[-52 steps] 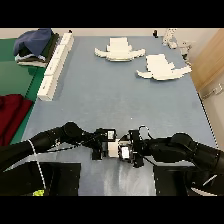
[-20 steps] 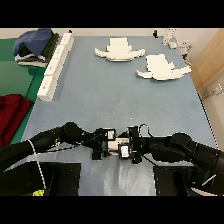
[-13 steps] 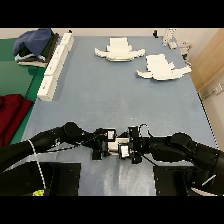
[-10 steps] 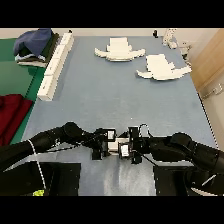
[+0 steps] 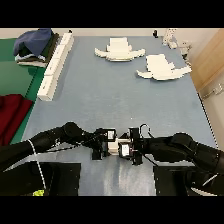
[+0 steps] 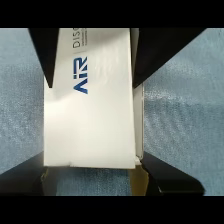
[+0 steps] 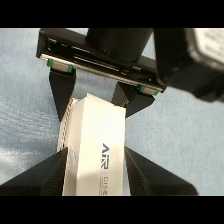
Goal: Fold the box.
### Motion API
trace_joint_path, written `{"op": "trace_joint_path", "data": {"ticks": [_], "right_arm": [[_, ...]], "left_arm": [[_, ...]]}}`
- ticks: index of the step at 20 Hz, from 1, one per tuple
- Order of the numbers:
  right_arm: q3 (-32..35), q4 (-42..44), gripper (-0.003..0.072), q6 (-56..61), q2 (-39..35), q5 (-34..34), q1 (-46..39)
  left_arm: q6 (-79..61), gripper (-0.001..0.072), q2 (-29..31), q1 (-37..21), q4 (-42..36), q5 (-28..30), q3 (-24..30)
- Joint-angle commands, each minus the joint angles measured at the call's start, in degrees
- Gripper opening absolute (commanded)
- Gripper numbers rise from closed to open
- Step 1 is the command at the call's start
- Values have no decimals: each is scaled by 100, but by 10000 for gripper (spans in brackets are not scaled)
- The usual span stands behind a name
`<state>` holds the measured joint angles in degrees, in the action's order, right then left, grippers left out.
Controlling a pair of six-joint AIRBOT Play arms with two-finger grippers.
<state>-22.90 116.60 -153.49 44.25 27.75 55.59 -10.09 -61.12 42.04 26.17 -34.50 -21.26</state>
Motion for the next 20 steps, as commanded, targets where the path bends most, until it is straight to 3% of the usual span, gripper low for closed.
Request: {"op": "trace_joint_path", "data": {"ticks": [1,9,10,11,12,20], "right_arm": [[-7,44,523,4,-105,15,7],[2,15,513,310,-433,345,7],[9,7,475,483,-433,568,7],[37,-7,389,612,-470,728,7],[94,-37,377,719,-555,774,7],[592,-892,378,1471,-1362,597,7]], "left_arm": [[4,452,2,2,-2,0,-7],[4,452,2,2,-2,2,-4],[4,452,2,2,-2,0,-4],[4,452,2,2,-2,2,-4],[4,452,2,2,-2,2,-4],[4,452,2,2,-2,2,-4]]}}
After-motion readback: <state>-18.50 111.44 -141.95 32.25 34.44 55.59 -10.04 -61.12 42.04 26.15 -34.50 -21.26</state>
